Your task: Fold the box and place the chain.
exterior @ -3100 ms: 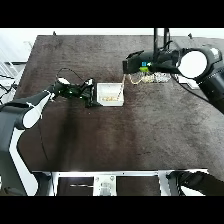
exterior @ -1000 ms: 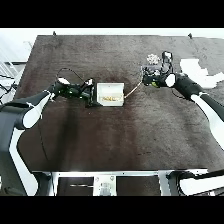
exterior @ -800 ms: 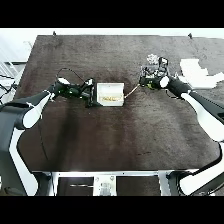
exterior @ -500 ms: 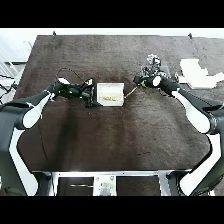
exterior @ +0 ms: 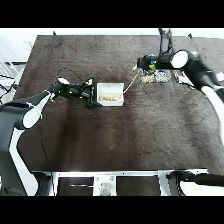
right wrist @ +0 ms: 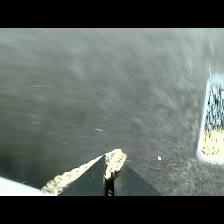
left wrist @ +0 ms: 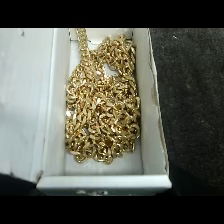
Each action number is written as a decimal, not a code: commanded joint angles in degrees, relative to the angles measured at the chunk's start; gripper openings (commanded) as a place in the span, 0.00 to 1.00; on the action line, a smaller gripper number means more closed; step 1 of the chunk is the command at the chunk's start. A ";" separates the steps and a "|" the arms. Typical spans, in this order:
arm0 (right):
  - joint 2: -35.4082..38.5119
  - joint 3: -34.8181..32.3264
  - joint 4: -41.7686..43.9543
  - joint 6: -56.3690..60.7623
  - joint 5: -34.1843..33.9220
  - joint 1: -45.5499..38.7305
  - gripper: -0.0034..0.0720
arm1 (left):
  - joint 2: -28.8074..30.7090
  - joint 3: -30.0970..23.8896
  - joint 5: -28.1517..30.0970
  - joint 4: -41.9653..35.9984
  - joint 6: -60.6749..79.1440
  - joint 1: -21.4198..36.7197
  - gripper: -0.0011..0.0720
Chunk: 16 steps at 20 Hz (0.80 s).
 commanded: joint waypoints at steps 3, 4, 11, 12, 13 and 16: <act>13.03 -0.50 -2.27 -1.18 4.90 6.49 0.05 | 0.04 0.02 0.00 0.00 0.00 0.02 0.50; 13.03 -0.52 -2.27 -1.20 5.01 8.02 0.05 | 0.04 0.02 0.00 0.00 0.02 0.02 0.50; 11.17 -7.45 -1.11 -1.16 -1.95 17.18 0.05 | 0.04 0.02 -0.02 0.00 0.00 0.02 0.50; 10.38 -8.76 -0.72 -1.18 -3.78 17.66 0.05 | 0.04 0.02 0.00 0.00 0.00 0.02 0.50; 9.31 -10.08 0.04 -1.18 -5.88 17.97 0.05 | 0.04 0.02 -0.02 0.00 0.00 0.02 0.50; 5.31 -12.81 1.20 -1.27 -10.82 18.38 0.05 | 0.04 0.02 -0.02 0.00 0.02 0.02 0.50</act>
